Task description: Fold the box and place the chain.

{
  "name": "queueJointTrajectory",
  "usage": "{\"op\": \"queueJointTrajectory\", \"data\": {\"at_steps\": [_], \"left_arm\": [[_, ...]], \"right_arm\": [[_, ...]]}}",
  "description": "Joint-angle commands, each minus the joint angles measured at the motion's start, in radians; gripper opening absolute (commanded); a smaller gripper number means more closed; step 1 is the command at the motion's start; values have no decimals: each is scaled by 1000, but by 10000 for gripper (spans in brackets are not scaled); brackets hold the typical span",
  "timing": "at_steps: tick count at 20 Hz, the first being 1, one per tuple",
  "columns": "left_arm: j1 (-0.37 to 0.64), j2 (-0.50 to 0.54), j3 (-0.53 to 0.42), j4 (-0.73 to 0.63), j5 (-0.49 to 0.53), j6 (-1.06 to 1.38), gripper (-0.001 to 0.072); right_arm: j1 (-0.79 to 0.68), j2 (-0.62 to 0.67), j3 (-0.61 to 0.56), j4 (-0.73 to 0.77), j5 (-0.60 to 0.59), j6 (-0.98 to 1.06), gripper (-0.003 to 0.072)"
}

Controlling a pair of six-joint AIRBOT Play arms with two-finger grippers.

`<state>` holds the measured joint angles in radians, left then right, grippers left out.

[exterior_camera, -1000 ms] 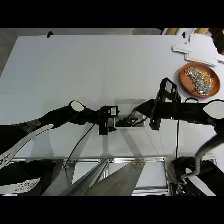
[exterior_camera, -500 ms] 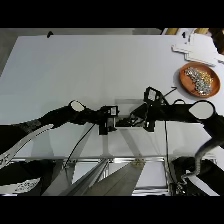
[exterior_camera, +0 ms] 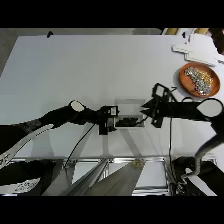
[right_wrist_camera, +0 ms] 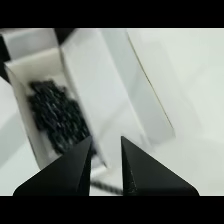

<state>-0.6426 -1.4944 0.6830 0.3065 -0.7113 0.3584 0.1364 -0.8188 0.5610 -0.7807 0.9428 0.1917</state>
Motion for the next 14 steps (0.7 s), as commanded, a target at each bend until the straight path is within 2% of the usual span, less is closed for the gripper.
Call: {"op": "queueJointTrajectory", "data": {"at_steps": [1,3,5,8,11,14], "left_arm": [[0,0,0,0,0,0,141],[0,0,0,0,0,0,141],[0,0,0,0,0,0,141],[0,0,0,0,0,0,141],[0,0,0,0,0,0,141],[0,0,0,0,0,0,141]], "right_arm": [[-122,8,1,-187,58,-18,158],[-124,-36,1,-299,56,-18,159],[-106,-95,0,-317,71,-86,166],[-47,-175,0,-318,98,-234,199],[-10,-246,0,-289,69,-285,286],[8,-293,0,-197,53,-346,286]]}}
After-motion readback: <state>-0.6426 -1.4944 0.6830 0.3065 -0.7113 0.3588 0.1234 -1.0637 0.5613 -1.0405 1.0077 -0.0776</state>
